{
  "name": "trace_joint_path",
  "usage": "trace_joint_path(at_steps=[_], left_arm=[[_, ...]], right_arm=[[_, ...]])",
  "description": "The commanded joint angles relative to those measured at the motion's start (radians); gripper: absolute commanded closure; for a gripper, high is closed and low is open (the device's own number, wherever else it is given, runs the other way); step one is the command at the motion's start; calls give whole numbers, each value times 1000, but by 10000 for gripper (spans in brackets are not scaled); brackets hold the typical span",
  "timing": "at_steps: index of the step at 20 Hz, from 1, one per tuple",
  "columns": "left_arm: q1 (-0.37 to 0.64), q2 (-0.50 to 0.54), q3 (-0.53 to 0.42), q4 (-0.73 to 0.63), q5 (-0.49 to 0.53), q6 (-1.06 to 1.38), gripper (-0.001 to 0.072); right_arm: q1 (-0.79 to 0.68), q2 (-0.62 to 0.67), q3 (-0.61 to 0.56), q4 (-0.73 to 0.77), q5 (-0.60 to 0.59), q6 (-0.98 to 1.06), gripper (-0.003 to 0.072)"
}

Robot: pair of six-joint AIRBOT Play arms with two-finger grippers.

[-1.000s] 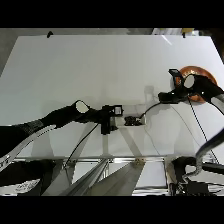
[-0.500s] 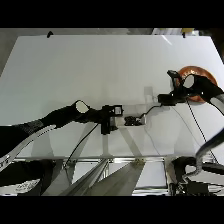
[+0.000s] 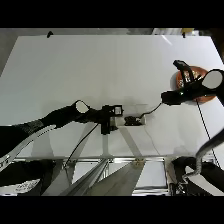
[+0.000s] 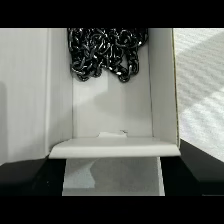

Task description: Fold the box and place the chain.

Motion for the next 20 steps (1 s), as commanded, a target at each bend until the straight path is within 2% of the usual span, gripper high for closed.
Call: trace_joint_path(at_steps=[1,5,8,14,17,18,20], left_arm=[[0,1,0,0,0,0,439],[0,1,0,0,0,0,439],[0,1,0,0,0,0,439],[0,1,0,0,0,0,439],[0,1,0,0,0,0,439],[0,1,0,0,0,0,439],[0,1,0,0,0,0,439]], right_arm=[[112,101,0,144,63,-28,673],[266,113,0,227,53,-27,673],[354,113,0,237,21,-21,673],[433,100,0,227,-78,3,673],[432,50,0,192,-78,3,671],[432,27,0,176,-78,3,642],[432,-6,1,143,-78,3,453]])
